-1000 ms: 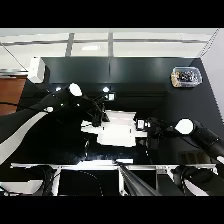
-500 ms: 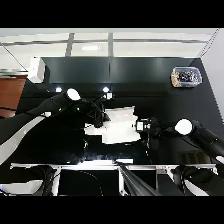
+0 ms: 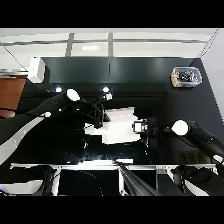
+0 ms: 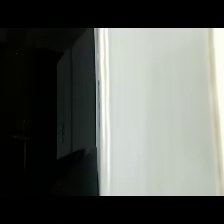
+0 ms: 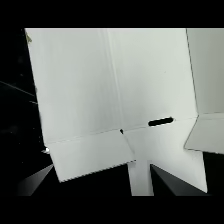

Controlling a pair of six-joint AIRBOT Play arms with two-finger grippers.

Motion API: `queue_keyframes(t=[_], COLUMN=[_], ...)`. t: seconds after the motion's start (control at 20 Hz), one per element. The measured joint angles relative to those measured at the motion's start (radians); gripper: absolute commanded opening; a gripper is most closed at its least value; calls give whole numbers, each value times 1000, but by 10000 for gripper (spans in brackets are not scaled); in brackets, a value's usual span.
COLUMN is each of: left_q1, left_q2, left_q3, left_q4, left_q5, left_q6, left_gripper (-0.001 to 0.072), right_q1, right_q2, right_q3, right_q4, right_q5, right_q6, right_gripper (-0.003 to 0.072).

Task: Fold the box and place the chain.

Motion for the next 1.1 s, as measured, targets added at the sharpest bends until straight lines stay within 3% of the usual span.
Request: queue_keyframes(t=[0.4,1.1], left_q1=[0,0], left_q2=[0,0], left_q3=[0,0], left_q4=[-1,-1], left_q5=[-13,-14], left_q6=[3,3], left_gripper=[25,25], right_q1=[61,67], right_q2=[-7,-42], right_q3=[0,3], right_q4=[17,74], right_q5=[-42,-6], right_q6=[-3,-23], right_gripper=[668,668])
